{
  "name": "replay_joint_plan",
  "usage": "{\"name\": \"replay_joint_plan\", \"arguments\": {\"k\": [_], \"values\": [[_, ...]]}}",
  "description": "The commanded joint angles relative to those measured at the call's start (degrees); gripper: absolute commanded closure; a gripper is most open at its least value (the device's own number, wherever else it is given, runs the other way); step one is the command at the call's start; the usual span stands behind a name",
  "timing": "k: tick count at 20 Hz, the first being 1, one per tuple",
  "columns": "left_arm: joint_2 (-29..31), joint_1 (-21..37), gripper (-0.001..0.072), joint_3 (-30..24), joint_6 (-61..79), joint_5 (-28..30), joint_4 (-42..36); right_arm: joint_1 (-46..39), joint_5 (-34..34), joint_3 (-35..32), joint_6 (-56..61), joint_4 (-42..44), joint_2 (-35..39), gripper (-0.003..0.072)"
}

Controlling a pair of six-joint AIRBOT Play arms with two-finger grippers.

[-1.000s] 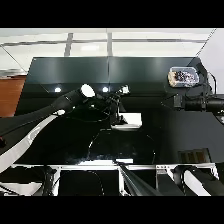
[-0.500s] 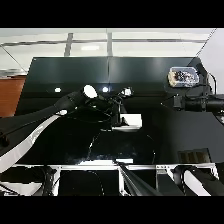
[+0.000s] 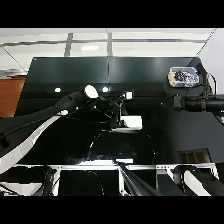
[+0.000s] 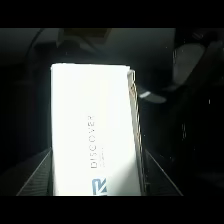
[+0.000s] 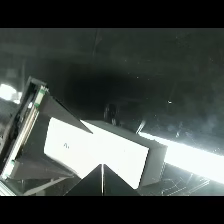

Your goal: Fold the box and place the chain.

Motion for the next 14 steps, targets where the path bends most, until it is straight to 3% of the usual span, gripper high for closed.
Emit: {"name": "replay_joint_plan", "arguments": {"k": [1, 9, 14], "values": [[0.0, -1.5, 0.0000, 0.1, 0.7, 0.9, 2.8, 0.0, 0.0, 0.0, 0.0, 0.0, 0.0, 0.0672], [-0.1, -3.1, 0.0000, 0.1, 0.6, 2.3, 3.9, 0.0, 0.0, 0.0, 0.2, 0.0, 0.0, 0.0672], [-0.7, -5.6, -0.0001, 0.1, 0.6, 8.3, 5.6, 0.0, 0.0, 0.0, 0.2, 0.0, 0.0, 0.0672]]}}
